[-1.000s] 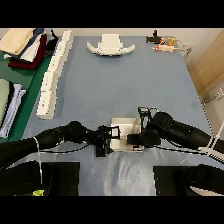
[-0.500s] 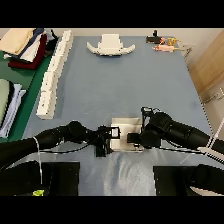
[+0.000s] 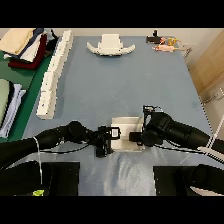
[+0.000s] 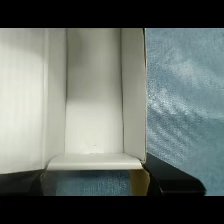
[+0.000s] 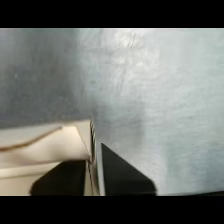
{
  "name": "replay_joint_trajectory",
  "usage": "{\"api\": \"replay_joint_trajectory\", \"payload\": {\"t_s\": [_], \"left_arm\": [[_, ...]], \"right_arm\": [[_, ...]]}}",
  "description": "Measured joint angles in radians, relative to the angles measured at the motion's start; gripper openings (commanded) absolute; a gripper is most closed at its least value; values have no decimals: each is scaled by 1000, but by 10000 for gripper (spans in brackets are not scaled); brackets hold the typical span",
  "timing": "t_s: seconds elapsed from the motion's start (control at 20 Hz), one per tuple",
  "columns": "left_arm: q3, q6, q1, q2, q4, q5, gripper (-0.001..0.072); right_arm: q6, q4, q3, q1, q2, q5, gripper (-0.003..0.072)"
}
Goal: Fold the box.
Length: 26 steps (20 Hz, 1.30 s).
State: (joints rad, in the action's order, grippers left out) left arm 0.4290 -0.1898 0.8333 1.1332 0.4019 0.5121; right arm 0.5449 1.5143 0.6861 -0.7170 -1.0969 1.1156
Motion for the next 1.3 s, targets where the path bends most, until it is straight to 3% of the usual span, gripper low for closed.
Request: {"api": "replay_joint_trajectory", "payload": {"t_s": [0.1,0.55,0.85,0.9,1.0,1.05,1.3], "left_arm": [[0,0,0,0,0,-4,596],[0,0,0,0,1,-6,596],[0,0,0,0,1,-6,596],[0,0,0,0,1,-6,596],[0,0,0,0,1,-6,596],[0,0,0,0,1,-7,596],[0,0,0,0,1,-7,596]], "right_arm": [[10,8,0,0,0,2,368],[45,33,27,0,5,50,368],[76,-22,166,0,51,245,360],[86,-53,184,0,64,292,282],[117,-111,205,4,83,363,46],[138,-138,211,14,87,391,3],[293,-201,222,165,55,417,2]]}}
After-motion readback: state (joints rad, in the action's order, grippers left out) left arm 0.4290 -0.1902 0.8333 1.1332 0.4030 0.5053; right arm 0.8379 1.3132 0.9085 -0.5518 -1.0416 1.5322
